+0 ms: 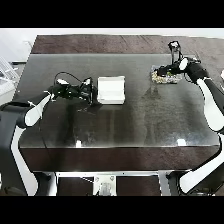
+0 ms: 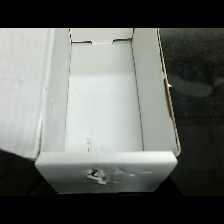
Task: Fold the box and place the chain.
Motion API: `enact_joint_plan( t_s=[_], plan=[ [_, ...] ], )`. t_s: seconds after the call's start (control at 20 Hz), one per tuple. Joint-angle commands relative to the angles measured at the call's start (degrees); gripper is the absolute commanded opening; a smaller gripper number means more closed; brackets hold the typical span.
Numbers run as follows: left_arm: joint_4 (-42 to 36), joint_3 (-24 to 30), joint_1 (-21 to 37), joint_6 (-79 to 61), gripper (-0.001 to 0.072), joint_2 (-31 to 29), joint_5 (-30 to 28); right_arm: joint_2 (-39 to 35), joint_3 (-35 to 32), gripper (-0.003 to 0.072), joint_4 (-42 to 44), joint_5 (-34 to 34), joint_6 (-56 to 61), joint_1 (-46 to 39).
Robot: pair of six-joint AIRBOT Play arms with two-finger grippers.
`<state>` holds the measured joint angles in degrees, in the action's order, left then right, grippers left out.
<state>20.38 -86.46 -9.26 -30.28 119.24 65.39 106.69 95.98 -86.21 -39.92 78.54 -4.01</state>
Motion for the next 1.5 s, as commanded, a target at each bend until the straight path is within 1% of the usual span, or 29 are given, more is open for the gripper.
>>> enact_joint_plan(
  t_s=[0.0,0.2,0.3,0.35,0.4,0.45,0.5,0.55,0.6,0.7,0.85,1.0,1.3,1.45],
  plan=[
    [0.0,0.0,0.0,0.0,0.0542,0.0,0.0,2.7,1.7,0.0425,4.2,-1.4,-2.8,-0.4],
    [0.0,0.0,0.0,0.0,0.0542,0.0,-0.4,3.9,1.9,0.0421,6.9,-2.6,-4.3,-0.5],
    [0.0,0.0,0.0,0.0,0.0542,0.0,-0.4,4.6,2.1,0.0403,8.6,-2.6,-5.8,-0.5],
    [0.0,0.0,0.0,0.0,0.0542,0.0,-0.4,5.3,2.5,0.0367,9.4,-2.6,-6.2,-0.5],
    [0.0,0.0,0.0,0.0,0.0542,0.0,-0.4,5.8,2.7,0.036,9.3,-2.6,-6.2,-0.5],
    [0.0,0.0,0.0,0.0,0.0542,0.0,-0.4,6.4,2.8,0.0321,9.3,-2.6,-6.2,-0.5],
    [0.0,0.0,0.0,0.0,0.0542,0.0,-0.4,6.7,2.8,0.026,9.3,-2.6,-6.2,-0.5],
    [0.0,0.0,0.0,0.0,0.0542,0.0,-0.4,6.8,2.8,0.0098,9.0,-2.5,-6.2,-0.5],
    [0.0,0.0,0.0,0.0,0.0542,0.0,-0.4,6.7,3.0,0.0005,8.8,-2.6,-6.1,-0.5],
    [0.0,0.0,0.0,0.0,0.0542,0.0,-0.4,5.6,3.3,0.0004,8.8,-2.6,-5.7,-0.5],
    [0.0,0.0,0.0,0.0,0.0542,0.0,-0.4,1.4,3.3,0.0003,8.6,-4.0,-5.2,-0.3],
    [0.0,0.0,0.0,0.0,0.0542,0.0,-0.4,-4.2,3.3,0.0003,4.8,-7.3,-2.6,-0.3],
    [0.0,0.0,0.0,0.0,0.0542,0.0,-0.4,-17.9,3.3,0.0003,4.1,-16.4,-2.3,1.9],
    [0.0,0.0,0.0,0.0,0.0542,0.0,-0.4,-26.6,3.3,0.0003,4.1,-17.1,-2.8,6.1]
  ],
)
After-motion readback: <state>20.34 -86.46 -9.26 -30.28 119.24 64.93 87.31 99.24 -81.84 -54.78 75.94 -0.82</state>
